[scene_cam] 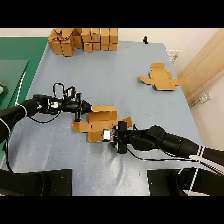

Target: Fold the box.

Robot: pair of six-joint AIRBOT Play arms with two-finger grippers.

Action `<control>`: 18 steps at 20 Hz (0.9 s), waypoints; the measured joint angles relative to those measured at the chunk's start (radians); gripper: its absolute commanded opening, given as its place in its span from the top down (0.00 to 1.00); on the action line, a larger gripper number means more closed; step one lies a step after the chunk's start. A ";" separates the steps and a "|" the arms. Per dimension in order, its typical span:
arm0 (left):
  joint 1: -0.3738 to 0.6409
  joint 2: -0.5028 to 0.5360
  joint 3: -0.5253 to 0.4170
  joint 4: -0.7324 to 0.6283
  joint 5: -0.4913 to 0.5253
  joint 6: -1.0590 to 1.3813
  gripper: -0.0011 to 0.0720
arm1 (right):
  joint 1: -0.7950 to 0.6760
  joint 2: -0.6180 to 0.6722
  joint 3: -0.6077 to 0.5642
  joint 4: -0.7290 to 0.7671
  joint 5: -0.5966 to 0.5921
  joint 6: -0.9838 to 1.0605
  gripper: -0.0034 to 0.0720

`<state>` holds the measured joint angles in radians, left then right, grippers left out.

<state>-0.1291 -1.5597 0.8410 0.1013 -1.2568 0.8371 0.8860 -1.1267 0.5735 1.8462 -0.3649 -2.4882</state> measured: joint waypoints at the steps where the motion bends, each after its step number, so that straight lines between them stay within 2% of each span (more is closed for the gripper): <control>1: 0.000 0.000 0.000 0.000 0.000 0.000 0.97 | 0.001 -0.007 0.000 0.000 0.002 0.000 0.25; 10: 0.000 0.000 0.000 0.004 -0.001 -0.006 0.97 | 0.000 -0.051 0.002 -0.034 0.043 0.001 0.25; 18: 0.000 0.000 0.000 0.037 -0.132 -0.086 0.96 | -0.008 -0.037 0.017 -0.067 0.111 0.071 0.25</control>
<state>-0.1291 -1.5597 0.8410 0.1379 -1.3884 0.7509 0.8776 -1.1633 0.5903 1.7790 -0.2539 -2.4168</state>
